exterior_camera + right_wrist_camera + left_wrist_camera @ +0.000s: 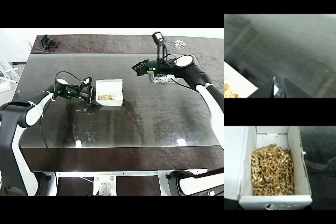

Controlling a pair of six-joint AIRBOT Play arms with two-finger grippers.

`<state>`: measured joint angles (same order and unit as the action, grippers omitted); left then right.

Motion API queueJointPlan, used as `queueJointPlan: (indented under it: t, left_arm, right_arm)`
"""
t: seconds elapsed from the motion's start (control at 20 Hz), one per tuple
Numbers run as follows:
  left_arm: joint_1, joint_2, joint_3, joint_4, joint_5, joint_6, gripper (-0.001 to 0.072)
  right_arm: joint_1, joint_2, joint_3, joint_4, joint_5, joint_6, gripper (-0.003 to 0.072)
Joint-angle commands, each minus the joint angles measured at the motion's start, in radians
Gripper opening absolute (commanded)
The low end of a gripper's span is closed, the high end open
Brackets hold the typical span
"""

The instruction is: Fold the box and place the chain.

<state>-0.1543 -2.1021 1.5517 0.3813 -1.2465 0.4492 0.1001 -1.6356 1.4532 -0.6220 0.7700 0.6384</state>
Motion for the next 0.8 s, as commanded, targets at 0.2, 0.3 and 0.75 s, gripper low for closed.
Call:
queueJointPlan:
  t: [0.2,0.3,0.75]
  left_arm:
    - [0.001,0.001,0.001,0.000,0.000,0.000,0.0039]
    - [0.001,0.001,0.001,0.000,0.000,0.000,0.0039]
    - [0.001,0.001,0.001,0.000,0.000,0.000,0.0038]
  right_arm:
    - [0.056,-0.233,0.153,0.094,0.211,-0.120,0.0152]
    - [0.057,-0.236,0.153,0.060,0.282,-0.121,0.0151]
    - [0.093,-0.225,0.200,0.003,0.499,-0.180,0.0273]
